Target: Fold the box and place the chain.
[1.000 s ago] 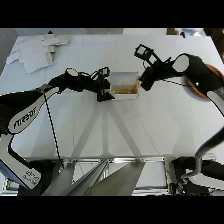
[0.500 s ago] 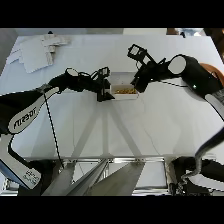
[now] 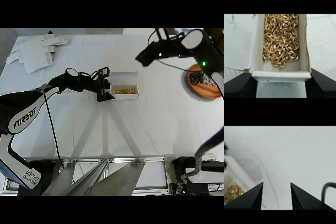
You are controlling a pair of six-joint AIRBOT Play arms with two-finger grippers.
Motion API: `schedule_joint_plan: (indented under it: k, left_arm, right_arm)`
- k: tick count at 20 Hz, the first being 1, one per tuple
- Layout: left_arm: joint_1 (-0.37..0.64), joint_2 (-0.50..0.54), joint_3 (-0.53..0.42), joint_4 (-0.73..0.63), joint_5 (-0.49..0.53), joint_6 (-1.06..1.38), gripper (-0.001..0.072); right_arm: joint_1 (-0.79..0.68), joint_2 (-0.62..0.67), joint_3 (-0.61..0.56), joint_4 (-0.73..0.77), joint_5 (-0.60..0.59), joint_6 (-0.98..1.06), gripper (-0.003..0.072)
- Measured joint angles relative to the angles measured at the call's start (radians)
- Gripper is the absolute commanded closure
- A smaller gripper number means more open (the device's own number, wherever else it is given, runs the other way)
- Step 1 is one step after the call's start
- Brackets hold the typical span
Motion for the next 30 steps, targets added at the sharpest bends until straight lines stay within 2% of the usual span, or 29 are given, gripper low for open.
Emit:
schedule_joint_plan:
  k: [4,9,12,16,22,23,24,26,30]
  left_arm:
    - [0.0,0.0,0.0,0.0,0.0,0.0,0.0432]
    - [0.0,0.0,0.0,0.0,0.0,0.0,0.0432]
    - [0.0,0.0,0.0,0.0,0.0,0.0,0.0432]
    - [0.0,0.0,0.0,0.0,0.0,0.0,0.0432]
    - [0.0,0.0,0.0,0.0,0.0,0.0,0.0432]
    - [0.0,0.0,0.0,0.0,0.0,0.0,0.0432]
    - [0.0,0.0,0.0,0.0,0.0,0.0,0.0432]
    - [0.0,0.0,0.0,0.0,0.0,0.0,0.0432]
    - [0.0,0.0,0.0,0.0,0.0,0.0,0.0432]
  right_arm:
    - [-0.039,-0.175,0.12,0.034,0.052,0.127,0.0328]
    - [-0.056,-0.348,0.191,0.216,0.261,0.114,0.0329]
    - [-0.051,-0.378,0.203,0.287,0.409,0.034,0.0354]
    - [-0.026,-0.351,0.21,0.314,0.513,-0.075,0.0354]
    - [0.027,-0.318,0.203,0.195,0.566,-0.198,0.0342]
    - [0.036,-0.314,0.201,0.184,0.566,-0.219,0.0327]
    - [0.045,-0.308,0.196,0.177,0.567,-0.235,0.0259]
    - [0.061,-0.291,0.168,0.156,0.545,-0.266,0.0246]
    - [0.077,-0.215,0.053,0.093,0.42,-0.342,0.0248]
